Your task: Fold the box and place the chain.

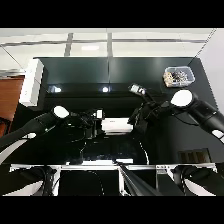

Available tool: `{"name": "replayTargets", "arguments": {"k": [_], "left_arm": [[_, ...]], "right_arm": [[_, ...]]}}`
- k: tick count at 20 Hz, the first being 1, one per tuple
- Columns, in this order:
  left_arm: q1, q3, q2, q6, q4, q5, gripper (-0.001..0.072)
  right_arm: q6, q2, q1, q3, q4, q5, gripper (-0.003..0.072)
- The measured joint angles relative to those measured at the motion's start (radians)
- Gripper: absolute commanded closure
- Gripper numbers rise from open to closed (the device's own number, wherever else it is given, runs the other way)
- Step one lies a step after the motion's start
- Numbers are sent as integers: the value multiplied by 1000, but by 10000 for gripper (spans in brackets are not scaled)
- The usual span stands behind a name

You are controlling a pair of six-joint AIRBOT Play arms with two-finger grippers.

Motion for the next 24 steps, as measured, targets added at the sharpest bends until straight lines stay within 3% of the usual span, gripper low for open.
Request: {"name": "replayTargets", "arguments": {"k": [5,14,24], "left_arm": [[0,0,0,0,0,0,349],[0,0,0,0,0,0,349],[0,0,0,0,0,0,349]], "right_arm": [[238,25,-36,4,38,42,669],[548,-50,-21,-52,243,-92,669],[668,-138,51,-78,270,-188,669]]}}
